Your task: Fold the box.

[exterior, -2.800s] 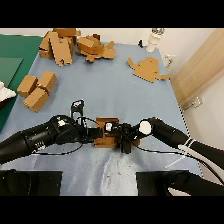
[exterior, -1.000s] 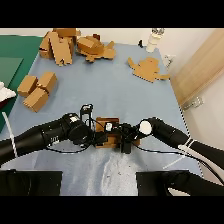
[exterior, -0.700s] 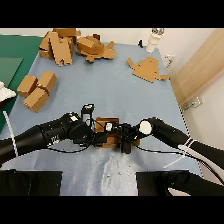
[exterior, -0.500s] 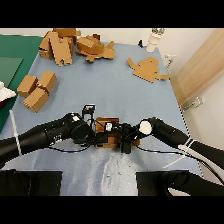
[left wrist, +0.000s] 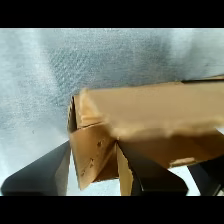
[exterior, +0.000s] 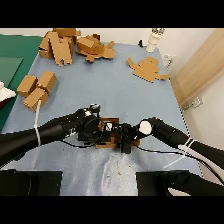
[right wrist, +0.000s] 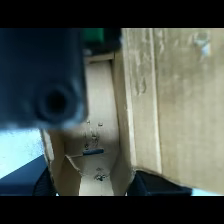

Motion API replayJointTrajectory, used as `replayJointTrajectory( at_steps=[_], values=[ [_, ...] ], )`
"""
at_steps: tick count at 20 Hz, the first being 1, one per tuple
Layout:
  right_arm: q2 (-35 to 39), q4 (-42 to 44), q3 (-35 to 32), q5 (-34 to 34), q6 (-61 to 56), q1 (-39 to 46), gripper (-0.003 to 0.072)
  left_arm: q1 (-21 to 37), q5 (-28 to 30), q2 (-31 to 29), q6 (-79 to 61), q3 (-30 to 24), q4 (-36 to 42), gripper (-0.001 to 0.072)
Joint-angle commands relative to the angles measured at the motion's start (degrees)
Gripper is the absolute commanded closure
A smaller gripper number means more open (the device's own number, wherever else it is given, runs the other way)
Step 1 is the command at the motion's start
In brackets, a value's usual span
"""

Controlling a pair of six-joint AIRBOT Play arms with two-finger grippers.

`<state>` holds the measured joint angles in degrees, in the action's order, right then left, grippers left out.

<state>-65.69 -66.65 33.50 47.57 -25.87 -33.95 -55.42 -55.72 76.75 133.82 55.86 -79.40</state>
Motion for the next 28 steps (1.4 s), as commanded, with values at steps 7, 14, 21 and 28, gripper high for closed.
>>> replayJointTrajectory(
  at_steps=[7, 14, 21, 28],
  values=[
    [0.0, 0.0, 0.0, 0.0, 0.0, 0.0, 0.0244, 0.0, -1.8, 3.8, -1.0, 2.7, -2.8, 0.0547],
    [0.0, 0.0, 0.0, 0.0, 0.0, 0.0, 0.0244, -0.7, -1.7, 4.0, -2.1, 2.7, -2.7, 0.0694],
    [0.0, 0.0, 0.0, 0.0, 0.0, 0.0, 0.0244, -0.5, -4.6, 3.8, -1.8, 3.0, -2.7, 0.0278],
    [0.0, 0.0, 0.0, 0.0, 0.0, 0.0, 0.0244, -0.5, -5.8, 3.8, -3.1, 6.5, -3.4, 0.0278]
  ],
)
